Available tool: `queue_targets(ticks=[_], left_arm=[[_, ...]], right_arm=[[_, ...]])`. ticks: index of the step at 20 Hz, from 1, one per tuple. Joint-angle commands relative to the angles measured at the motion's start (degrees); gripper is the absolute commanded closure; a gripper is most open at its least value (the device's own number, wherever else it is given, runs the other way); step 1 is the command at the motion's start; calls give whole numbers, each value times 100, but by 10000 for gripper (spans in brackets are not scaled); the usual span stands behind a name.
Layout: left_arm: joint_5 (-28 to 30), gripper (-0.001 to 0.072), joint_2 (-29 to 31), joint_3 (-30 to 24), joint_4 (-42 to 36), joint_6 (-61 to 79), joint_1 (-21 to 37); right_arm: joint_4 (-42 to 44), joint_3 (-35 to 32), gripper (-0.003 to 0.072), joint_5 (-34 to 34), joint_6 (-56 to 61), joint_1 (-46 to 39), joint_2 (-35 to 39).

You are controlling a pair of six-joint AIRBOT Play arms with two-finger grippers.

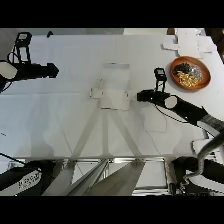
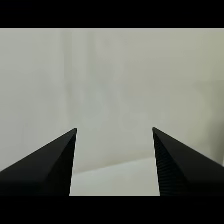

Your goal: Fold the box and place the chain.

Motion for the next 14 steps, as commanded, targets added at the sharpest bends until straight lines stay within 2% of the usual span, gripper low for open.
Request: queue_targets(ticks=[1,3,6,10,14], left_arm=[[-997,192,-579,776,-1460,1991,-66],[-1493,130,-1095,1388,-1961,3047,-179],[-1991,131,-1919,2052,-2730,4138,-363],[-2568,130,-3045,2973,-2885,4238,-560],[-2817,129,-3853,3530,-3729,4291,-741]], right_arm=[[0,0,674,2,2,4,-2],[0,0,674,2,2,4,-2],[0,0,674,2,2,4,-2],[0,0,674,2,2,4,-2],[0,0,674,0,2,4,-2]])
